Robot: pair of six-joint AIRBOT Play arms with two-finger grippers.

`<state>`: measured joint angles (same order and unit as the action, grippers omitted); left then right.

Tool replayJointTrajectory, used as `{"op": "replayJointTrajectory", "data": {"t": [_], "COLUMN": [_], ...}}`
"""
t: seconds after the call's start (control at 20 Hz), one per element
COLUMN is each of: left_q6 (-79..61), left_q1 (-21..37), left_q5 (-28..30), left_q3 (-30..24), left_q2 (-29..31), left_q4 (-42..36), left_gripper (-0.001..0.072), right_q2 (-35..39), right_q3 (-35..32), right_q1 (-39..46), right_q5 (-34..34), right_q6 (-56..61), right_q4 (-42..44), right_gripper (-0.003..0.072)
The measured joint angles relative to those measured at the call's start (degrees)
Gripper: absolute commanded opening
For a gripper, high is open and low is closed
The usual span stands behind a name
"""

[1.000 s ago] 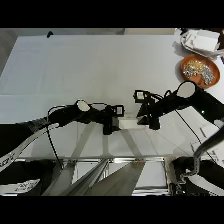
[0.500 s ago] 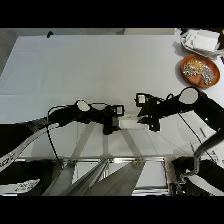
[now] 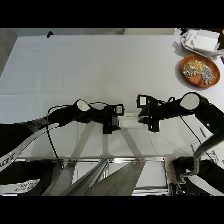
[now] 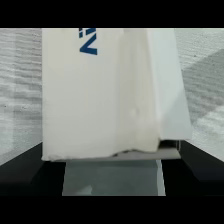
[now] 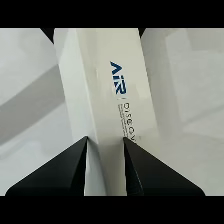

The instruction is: Fold the box and place the chain.

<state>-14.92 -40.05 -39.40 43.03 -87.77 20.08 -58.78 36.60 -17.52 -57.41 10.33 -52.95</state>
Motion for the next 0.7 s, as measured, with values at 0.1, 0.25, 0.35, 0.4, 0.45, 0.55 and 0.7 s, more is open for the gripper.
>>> {"op": "replayJointTrajectory", "data": {"t": [0.1,0.25,0.35,0.4,0.45,0.55,0.7], "left_q6": [0.02,-0.09,-0.11,-0.11,-0.11,-0.09,-0.07], "left_q1": [0.0,0.0,0.0,0.0,0.0,0.0,0.0], "left_q5": [0.0,-0.04,-0.07,-0.09,-0.11,-0.15,-0.22], "left_q3": [0.0,0.0,0.0,0.0,0.02,0.0,0.02], "left_q2": [0.0,0.0,0.0,0.0,0.0,0.0,0.0], "left_q4": [-0.07,-0.04,0.04,0.07,0.07,0.07,0.07], "left_gripper": [0.0314,0.0314,0.0314,0.0314,0.0314,0.0314,0.0314], "right_q2": [0.15,1.33,2.27,2.56,2.8,3.08,3.23], "right_q3": [-0.11,-0.15,-0.17,-0.2,-0.37,-1.09,-3.15], "right_q1": [0.0,0.02,0.0,0.02,0.02,0.0,-0.02], "right_q5": [0.59,1.84,2.43,2.82,3.17,3.85,5.09], "right_q6": [0.33,1.25,1.46,1.62,1.68,1.7,1.84], "right_q4": [0.24,0.57,0.66,0.72,0.79,0.92,1.14], "right_gripper": [0.0215,0.0215,0.0216,0.0216,0.0216,0.0216,0.0216]}}
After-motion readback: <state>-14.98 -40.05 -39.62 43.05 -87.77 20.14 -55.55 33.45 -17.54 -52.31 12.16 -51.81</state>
